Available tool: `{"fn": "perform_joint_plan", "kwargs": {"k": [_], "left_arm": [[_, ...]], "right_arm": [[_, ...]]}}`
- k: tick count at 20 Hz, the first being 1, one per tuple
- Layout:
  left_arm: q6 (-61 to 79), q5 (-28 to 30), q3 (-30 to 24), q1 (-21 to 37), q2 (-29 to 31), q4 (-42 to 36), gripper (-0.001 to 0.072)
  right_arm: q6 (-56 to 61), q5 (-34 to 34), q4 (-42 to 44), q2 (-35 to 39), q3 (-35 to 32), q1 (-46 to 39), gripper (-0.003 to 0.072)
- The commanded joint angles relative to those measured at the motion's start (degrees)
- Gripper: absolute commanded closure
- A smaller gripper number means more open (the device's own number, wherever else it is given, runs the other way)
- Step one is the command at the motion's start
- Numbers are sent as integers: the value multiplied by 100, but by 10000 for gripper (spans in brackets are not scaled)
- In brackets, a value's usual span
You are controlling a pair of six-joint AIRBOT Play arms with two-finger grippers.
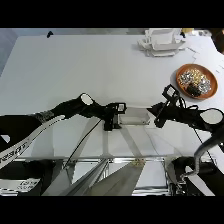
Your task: Fold the box and place the chain.
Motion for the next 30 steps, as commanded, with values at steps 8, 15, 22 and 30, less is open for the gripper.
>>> {"fn": "perform_joint_plan", "kwargs": {"k": [8, 15, 22, 30], "left_arm": [[7, 0, -2, -4, 0, 4, 700], [7, 0, -2, -4, 0, 2, 700], [7, 0, -2, -4, 2, 2, 700], [7, 2, -2, -4, 0, 2, 700]], "right_arm": [[201, -1222, 341, -1335, 7, 125, 672], [793, -498, -643, -153, 120, 125, 668], [411, 708, -3560, 728, 118, 125, 667], [-1237, 505, -3228, -118, -44, 702, 398]]}}
